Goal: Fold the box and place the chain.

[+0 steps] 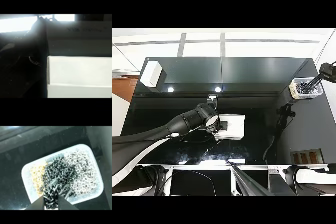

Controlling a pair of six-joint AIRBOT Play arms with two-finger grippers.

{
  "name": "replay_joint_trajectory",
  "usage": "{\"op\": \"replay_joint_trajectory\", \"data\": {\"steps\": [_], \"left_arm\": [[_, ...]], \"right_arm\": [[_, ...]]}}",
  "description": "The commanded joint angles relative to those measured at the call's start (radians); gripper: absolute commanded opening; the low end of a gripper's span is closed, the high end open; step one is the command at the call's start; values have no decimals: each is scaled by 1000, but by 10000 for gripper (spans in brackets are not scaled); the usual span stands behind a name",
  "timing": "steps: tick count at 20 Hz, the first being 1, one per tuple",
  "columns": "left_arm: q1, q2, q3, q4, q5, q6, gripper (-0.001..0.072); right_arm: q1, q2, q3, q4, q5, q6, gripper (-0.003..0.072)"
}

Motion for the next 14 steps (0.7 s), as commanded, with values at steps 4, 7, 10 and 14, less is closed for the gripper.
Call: {"op": "replay_joint_trajectory", "data": {"steps": [4,7,10,14], "left_arm": [[1,0,0,0,1,0,36],[1,0,0,0,1,0,36],[0,0,0,0,1,0,36],[1,0,0,0,2,0,36]], "right_arm": [[1,-29,-2,7,-20,-2,52],[1,-52,-2,25,-26,-2,52],[2,-53,-2,24,-43,-2,171],[2,-69,-2,24,-52,-2,178]]}}
